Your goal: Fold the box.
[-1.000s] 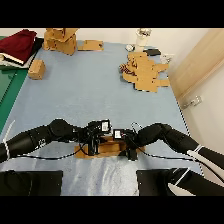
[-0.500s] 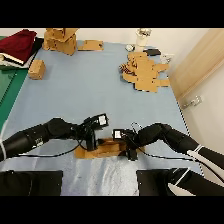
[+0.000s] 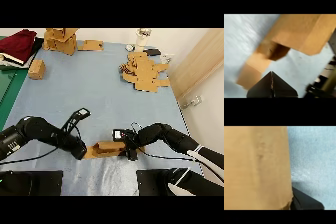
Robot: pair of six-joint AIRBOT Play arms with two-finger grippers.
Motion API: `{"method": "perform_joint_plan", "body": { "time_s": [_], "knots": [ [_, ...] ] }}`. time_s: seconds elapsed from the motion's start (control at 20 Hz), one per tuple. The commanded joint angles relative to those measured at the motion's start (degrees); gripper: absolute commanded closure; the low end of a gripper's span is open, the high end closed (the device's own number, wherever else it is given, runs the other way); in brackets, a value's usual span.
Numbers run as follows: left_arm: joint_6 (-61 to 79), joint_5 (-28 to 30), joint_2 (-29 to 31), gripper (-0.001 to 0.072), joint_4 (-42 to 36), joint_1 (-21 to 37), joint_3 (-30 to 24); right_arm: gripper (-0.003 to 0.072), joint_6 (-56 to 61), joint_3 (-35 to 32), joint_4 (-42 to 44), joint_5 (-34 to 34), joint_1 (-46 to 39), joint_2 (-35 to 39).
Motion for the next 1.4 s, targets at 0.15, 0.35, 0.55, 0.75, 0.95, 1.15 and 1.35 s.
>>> {"method": "perform_joint_plan", "body": {
  "time_s": [0.15,0.35,0.55,0.75,0.95,1.15,1.35],
  "knots": [
    [-20.2,12.3,-4.7,0.0698,-15.8,-15.4,-0.3,0.0178,0.0,0.0,0.0,0.0,0.1,0.0],
    [-19.1,29.5,-4.9,0.0698,-18.6,-16.0,-0.3,0.0178,0.0,0.0,0.0,0.0,0.1,0.0],
    [-18.6,40.1,-5.3,0.0698,-18.2,-14.0,-0.3,0.0178,0.0,0.0,0.0,0.0,0.1,0.0],
    [-17.1,41.7,-9.2,0.0698,-18.2,-12.2,-0.3,0.0178,0.0,0.0,0.0,0.0,0.1,0.0],
    [-17.1,41.3,-13.4,0.0698,-15.8,-10.3,-0.3,0.0178,0.0,-0.1,0.0,0.0,0.1,0.0],
    [-15.1,37.2,-16.6,0.0698,-15.4,-7.8,0.1,0.0178,0.0,-0.1,0.0,0.0,0.1,0.0],
    [-13.8,34.2,-19.2,0.0698,-15.2,-6.9,1.5,0.0179,0.0,0.0,0.0,0.0,0.1,0.0]
  ]
}}
